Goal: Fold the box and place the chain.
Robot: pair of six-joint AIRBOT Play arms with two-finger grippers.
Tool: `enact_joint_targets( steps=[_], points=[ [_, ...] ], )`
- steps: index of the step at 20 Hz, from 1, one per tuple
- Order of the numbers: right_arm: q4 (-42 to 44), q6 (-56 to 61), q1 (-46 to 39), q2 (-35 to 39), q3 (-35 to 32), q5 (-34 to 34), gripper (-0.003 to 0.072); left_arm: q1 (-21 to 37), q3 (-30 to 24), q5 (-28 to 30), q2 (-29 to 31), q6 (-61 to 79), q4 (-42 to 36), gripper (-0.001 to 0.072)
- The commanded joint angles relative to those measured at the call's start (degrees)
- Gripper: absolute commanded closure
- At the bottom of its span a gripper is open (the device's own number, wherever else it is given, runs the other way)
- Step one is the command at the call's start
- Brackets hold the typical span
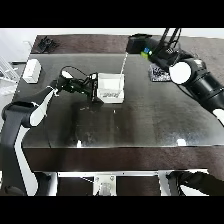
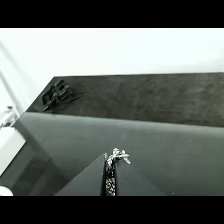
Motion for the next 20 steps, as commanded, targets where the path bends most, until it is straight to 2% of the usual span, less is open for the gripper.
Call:
enact_joint_targets(
  steps=[1,13,20],
  points=[
    [0.92,-0.46,3.28,-1.29,-2.08,0.24,0.0681,0.04,-0.02,0.04,0.02,0.00,0.02,0.0282],
    [4.72,0.17,7.13,-17.31,-8.13,0.37,0.0682,0.04,-0.02,0.04,0.02,0.00,0.02,0.0283],
    [4.50,0.07,7.02,-18.51,-8.35,2.47,0.0680,0.04,-0.02,0.04,0.02,0.00,0.02,0.0283]
  ],
)
